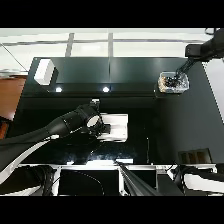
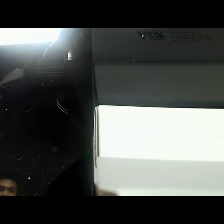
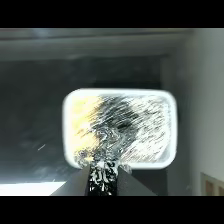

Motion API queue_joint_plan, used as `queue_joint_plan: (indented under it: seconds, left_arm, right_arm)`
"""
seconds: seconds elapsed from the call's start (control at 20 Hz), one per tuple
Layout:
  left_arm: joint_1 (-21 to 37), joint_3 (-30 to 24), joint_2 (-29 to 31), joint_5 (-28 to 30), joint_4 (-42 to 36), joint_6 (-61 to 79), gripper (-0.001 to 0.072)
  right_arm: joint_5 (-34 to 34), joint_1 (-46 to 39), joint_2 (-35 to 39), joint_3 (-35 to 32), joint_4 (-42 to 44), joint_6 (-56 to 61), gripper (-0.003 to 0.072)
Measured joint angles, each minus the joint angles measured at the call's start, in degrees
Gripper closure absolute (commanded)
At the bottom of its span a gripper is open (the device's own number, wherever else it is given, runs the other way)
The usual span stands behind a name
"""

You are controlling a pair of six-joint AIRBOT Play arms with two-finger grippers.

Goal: Fold the box and place the chain.

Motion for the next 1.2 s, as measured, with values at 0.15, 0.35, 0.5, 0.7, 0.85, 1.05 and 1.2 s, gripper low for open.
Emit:
queue_joint_plan:
  seconds: [0.15,0.35,0.5,0.7,0.85,1.05,1.2]
  left_arm:
    - [0.0,0.0,0.0,0.0,0.0,0.0,0.0682]
    - [0.0,0.0,0.0,-0.2,0.0,0.0,0.0682]
    - [0.0,0.0,0.0,-0.5,0.0,0.0,0.0682]
    - [0.0,0.0,0.0,-1.3,0.0,0.0,0.0682]
    - [0.0,0.0,0.0,-1.5,0.0,0.0,0.0682]
    - [0.0,0.0,0.0,-1.5,0.0,0.0,0.0682]
    - [0.0,0.0,0.0,-1.5,0.0,0.0,0.0682]
  right_arm:
    - [-4.2,0.4,5.1,0.3,3.1,-2.5,0.0666]
    - [-6.3,0.7,11.5,0.4,7.2,-4.2,0.0666]
    - [-6.8,0.8,15.4,0.4,12.0,-5.4,0.0667]
    - [-7.3,1.6,20.0,0.4,17.0,-6.6,0.0667]
    - [-8.4,4.4,22.6,0.4,18.6,-7.0,0.0667]
    - [-12.4,11.1,24.4,0.4,19.4,-8.8,0.0667]
    - [-15.8,15.7,24.8,0.1,19.6,-10.8,0.0666]
